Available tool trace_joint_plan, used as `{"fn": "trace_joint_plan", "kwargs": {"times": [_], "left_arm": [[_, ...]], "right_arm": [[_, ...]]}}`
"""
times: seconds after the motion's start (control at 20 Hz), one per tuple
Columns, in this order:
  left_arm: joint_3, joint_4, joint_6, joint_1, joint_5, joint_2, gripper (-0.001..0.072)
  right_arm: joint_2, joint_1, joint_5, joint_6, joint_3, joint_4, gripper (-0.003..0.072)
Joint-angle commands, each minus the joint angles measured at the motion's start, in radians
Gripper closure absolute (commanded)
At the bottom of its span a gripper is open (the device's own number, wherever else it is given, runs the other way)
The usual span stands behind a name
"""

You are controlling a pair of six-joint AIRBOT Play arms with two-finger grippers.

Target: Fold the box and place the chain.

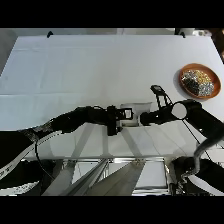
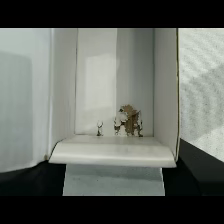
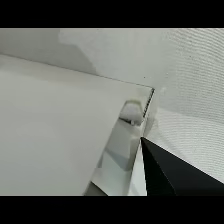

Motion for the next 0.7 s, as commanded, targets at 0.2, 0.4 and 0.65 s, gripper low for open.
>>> {"fn": "trace_joint_plan", "kwargs": {"times": [0.2,0.4,0.65], "left_arm": [[0.0,0.001,0.001,0.0,0.0,0.001,0.0455],[0.0,0.001,0.001,0.0,0.0,0.001,0.0455],[0.0,0.001,0.001,0.0,0.0,0.001,0.0455]], "right_arm": [[-0.07,0.051,-0.015,0.213,0.014,-0.183,0.0229],[-0.088,0.051,-0.02,0.254,0.014,-0.212,0.027],[-0.099,0.106,-0.059,0.256,0.014,-0.208,0.0383]]}}
